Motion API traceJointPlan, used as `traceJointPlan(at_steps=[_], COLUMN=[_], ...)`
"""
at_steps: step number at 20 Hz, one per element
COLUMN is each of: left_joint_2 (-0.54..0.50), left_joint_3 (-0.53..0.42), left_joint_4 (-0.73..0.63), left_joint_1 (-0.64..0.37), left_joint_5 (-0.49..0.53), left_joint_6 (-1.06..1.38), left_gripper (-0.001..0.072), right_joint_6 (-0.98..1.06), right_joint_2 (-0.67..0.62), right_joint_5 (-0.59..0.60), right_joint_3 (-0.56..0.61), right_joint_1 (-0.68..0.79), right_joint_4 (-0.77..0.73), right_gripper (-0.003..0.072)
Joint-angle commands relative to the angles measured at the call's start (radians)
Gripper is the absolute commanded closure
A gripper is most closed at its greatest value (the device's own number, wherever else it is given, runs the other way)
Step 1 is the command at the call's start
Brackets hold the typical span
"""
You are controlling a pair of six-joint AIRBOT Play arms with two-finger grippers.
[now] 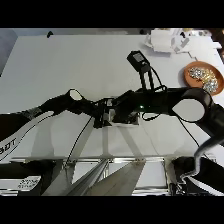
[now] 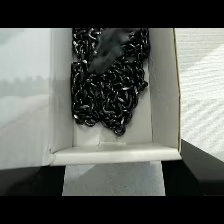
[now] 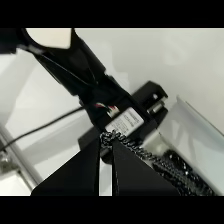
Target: Fold the box and place the chain.
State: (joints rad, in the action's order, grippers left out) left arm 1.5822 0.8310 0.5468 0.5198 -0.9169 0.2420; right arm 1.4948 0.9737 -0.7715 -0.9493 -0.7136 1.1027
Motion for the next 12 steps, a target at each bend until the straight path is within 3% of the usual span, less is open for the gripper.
traceJointPlan(at_steps=[1, 6, 12], left_joint_2=[0.0, 0.0, 0.0], left_joint_3=[0.0, 0.0, 0.0], left_joint_4=[0.0, 0.0, 0.0], left_joint_1=[-0.001, -0.001, -0.001], left_joint_5=[0.0, 0.0, 0.0], left_joint_6=[0.0, 0.0, 0.0], left_gripper=[0.0538, 0.0538, 0.0538], right_joint_6=[0.054, 0.08, 0.103], right_joint_2=[0.038, 0.084, 0.109], right_joint_5=[-0.027, -0.019, -0.029], right_joint_3=[0.041, 0.136, 0.144], right_joint_1=[-0.001, -0.001, -0.001], right_joint_4=[0.026, 0.026, 0.035], right_gripper=[0.0672, 0.0671, 0.0671])
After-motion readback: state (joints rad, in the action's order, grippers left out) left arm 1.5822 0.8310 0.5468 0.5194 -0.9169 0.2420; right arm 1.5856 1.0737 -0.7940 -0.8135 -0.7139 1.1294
